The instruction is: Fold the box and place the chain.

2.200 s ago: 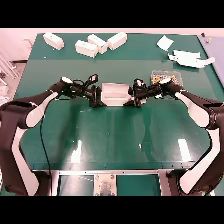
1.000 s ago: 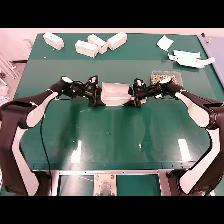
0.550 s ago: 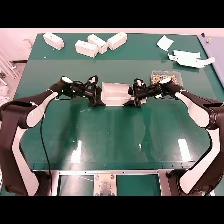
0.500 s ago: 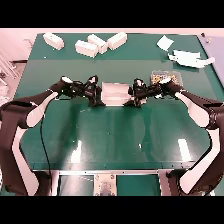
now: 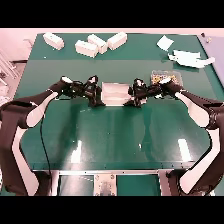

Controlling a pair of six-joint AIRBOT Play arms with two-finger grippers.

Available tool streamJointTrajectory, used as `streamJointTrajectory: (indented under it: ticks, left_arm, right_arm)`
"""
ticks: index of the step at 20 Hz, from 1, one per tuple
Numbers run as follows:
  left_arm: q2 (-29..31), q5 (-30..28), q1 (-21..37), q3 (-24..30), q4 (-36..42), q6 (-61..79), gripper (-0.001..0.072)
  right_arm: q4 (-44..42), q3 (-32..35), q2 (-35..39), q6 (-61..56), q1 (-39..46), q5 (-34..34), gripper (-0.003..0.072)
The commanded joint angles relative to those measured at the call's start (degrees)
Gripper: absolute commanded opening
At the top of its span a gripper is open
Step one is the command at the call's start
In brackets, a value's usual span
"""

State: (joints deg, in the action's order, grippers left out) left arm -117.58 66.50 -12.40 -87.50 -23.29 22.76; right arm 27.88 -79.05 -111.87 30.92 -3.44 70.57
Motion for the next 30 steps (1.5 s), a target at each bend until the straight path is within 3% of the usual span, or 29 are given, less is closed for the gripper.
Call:
streamJointTrajectory:
  ticks: [1,7,8,9,14,21,22,23,24,27,30]
  left_arm:
    - [0.0,0.0,0.0,0.0,0.0,0.0,0.0469]
    - [0.0,0.0,0.0,0.0,0.0,0.0,0.0469]
    - [0.0,0.0,0.0,0.0,0.0,0.0,0.0469]
    - [0.0,0.0,0.0,0.0,0.0,0.0,0.0469]
    - [0.0,0.0,0.0,0.0,-0.1,0.0,0.0469]
    - [0.0,-0.1,0.0,0.0,-0.1,0.1,0.0469]
    - [0.0,-0.1,0.0,0.0,-0.1,0.1,0.0469]
    - [0.0,-0.1,0.0,0.0,-0.1,0.1,0.0469]
    - [0.0,-0.1,0.0,0.0,-0.1,0.1,0.0469]
    - [0.0,-0.1,0.0,0.0,-0.1,0.1,0.0469]
    - [0.0,-0.1,0.0,0.0,0.0,0.1,0.0469]
  right_arm:
    - [-0.1,0.0,0.0,0.0,0.0,0.0,0.0476]
    - [-0.7,-0.1,0.1,-0.7,0.0,-0.1,0.0482]
    - [-1.7,-0.5,0.1,-1.2,0.4,0.0,0.0606]
    - [-1.7,-0.9,0.6,-3.3,0.5,0.3,0.0671]
    - [3.9,-1.7,6.8,-4.9,2.5,0.9,0.0671]
    - [12.4,-1.7,14.6,-17.2,7.5,2.0,0.0669]
    - [12.2,-1.7,15.4,-18.5,7.5,3.3,0.0612]
    - [11.8,-1.7,16.1,-18.8,7.4,5.7,0.0353]
    - [10.0,-1.7,16.5,-18.8,7.0,8.6,0.0036]
    - [0.5,-1.5,16.5,-21.0,5.2,13.0,0.0011]
    - [-1.1,-1.4,15.9,-21.1,2.1,9.1,0.001]
